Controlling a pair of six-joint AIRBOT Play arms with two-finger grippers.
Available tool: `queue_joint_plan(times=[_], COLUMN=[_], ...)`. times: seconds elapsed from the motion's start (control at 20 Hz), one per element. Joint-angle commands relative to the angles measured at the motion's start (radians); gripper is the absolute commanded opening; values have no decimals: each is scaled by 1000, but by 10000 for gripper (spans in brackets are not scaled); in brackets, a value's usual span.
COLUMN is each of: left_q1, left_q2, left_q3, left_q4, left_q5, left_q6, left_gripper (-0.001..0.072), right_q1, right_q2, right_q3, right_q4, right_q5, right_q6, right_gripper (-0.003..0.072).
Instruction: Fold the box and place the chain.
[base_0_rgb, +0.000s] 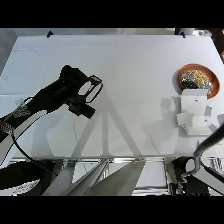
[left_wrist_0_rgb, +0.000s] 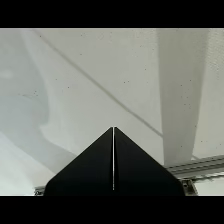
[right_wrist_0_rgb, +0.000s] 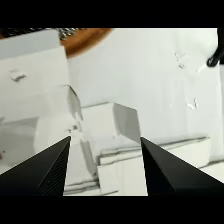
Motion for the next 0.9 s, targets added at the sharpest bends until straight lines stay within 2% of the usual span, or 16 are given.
queue_joint_plan(times=[0.0, 0.1, 0.25, 0.55, 0.85], left_q1=[-1, -1, -1, -1, -1], left_q2=[1, 1, 1, 1, 1], left_q3=[0, 0, 0, 0, 0], left_q4=[0, 0, 0, 0, 0], left_q5=[0, 0, 0, 0, 0], left_q6=[0, 0, 0, 0, 0], left_gripper=[9, 9, 9, 9, 9], right_q1=[-169, -223, -274, -281, -281], right_q2=[-112, -176, -261, -403, -472], right_q3=[6, -2, -16, -23, -23], right_q4=[59, 73, 42, 36, 23], right_q5=[45, 79, 106, 117, -2], right_q6=[-167, -277, -319, -446, -488], right_gripper=[556, 556, 556, 556, 536])
